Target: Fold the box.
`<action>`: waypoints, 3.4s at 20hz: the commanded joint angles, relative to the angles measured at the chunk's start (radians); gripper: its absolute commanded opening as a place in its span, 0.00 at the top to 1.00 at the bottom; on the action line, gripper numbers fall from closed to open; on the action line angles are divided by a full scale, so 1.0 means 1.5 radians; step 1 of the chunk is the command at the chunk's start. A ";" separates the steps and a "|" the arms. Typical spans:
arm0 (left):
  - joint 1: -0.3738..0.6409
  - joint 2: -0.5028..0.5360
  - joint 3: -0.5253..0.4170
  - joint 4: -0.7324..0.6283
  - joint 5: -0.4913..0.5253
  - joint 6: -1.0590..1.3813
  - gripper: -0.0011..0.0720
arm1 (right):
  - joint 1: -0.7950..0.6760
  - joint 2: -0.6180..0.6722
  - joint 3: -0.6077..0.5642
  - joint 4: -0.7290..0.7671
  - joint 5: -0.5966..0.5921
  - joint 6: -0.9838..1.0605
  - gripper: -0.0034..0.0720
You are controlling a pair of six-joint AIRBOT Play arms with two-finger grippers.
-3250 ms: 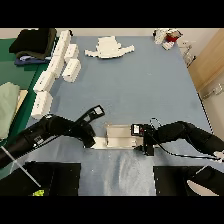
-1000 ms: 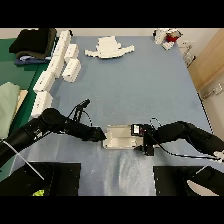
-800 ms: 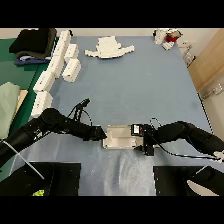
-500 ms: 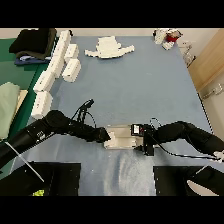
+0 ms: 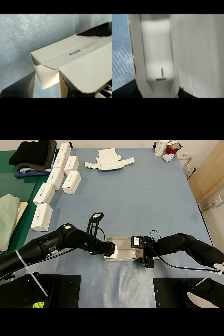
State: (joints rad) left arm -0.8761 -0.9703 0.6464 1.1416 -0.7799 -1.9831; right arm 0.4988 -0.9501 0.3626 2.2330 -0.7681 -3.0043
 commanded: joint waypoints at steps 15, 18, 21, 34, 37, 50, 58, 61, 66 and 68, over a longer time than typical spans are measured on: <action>-0.152 -0.240 0.215 0.260 -0.191 -0.336 0.46 | 0.001 0.000 0.000 0.000 0.000 0.000 0.27; -0.152 -0.265 0.231 0.262 -0.198 -0.337 0.48 | 0.001 0.000 0.000 0.000 0.000 0.000 0.27; -0.152 -0.268 0.233 0.285 -0.221 -0.368 0.52 | 0.001 0.000 0.000 0.000 0.000 0.000 0.27; -0.152 -0.267 0.234 0.269 -0.224 -0.372 0.57 | 0.001 0.000 0.000 0.000 0.000 0.000 0.27; -0.152 -0.256 0.234 0.256 -0.216 -0.358 0.10 | 0.001 0.000 0.000 0.000 0.000 0.000 0.27; -0.151 -0.064 0.241 0.262 -0.312 -0.073 0.97 | 0.001 0.000 0.000 0.000 0.000 0.000 0.27; 0.030 0.059 0.096 0.099 -0.284 0.413 0.97 | 0.001 0.000 0.000 0.000 0.000 0.000 0.27; 0.120 0.108 0.027 0.057 -0.225 0.628 0.97 | 0.001 0.000 0.000 0.000 0.000 0.000 0.27; 0.208 0.113 -0.060 -0.061 -0.103 0.887 0.97 | 0.001 0.000 0.000 0.000 0.000 0.000 0.27; 0.211 0.102 -0.088 -0.106 -0.046 0.988 0.84 | 0.001 0.000 0.000 0.000 0.000 0.000 0.27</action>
State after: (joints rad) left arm -0.6010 -0.8124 0.5785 1.1053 -0.9779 -0.7719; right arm 0.4988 -0.9497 0.3626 2.2330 -0.7681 -3.0043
